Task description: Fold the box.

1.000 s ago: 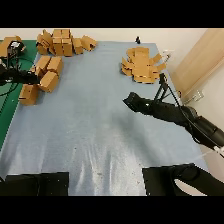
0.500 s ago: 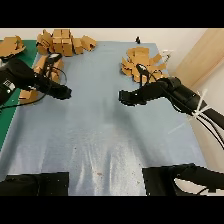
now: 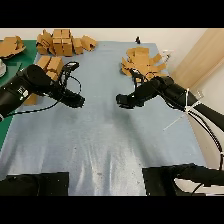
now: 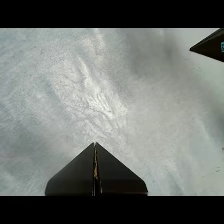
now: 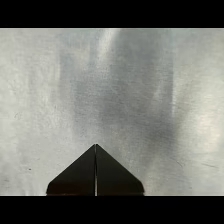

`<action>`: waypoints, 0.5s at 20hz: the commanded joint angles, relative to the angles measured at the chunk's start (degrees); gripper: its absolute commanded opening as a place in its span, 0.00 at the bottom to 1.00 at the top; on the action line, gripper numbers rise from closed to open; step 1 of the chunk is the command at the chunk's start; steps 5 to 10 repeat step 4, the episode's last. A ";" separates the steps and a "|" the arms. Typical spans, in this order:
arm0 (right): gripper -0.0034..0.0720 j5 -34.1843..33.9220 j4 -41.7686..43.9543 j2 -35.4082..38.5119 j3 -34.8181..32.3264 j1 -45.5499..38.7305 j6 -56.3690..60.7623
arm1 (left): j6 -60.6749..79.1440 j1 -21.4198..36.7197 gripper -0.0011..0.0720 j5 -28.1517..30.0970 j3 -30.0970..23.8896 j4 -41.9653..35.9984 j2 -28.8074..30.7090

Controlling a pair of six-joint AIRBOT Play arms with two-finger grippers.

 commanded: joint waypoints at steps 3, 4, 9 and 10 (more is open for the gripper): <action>0.05 -0.50 0.42 -0.17 0.09 0.00 -0.17 | -0.22 -0.33 0.03 0.26 -0.07 0.04 0.07; 0.05 -0.50 0.42 -0.17 0.09 0.00 -0.17 | -0.22 -0.33 0.03 0.26 -0.07 0.04 0.07; 0.05 -0.50 0.42 -0.17 0.09 0.00 -0.17 | -0.22 -0.33 0.03 0.26 -0.07 0.04 0.07; 0.05 -0.50 0.42 -0.17 0.09 0.00 -0.17 | -0.22 -0.33 0.03 0.26 -0.07 0.04 0.07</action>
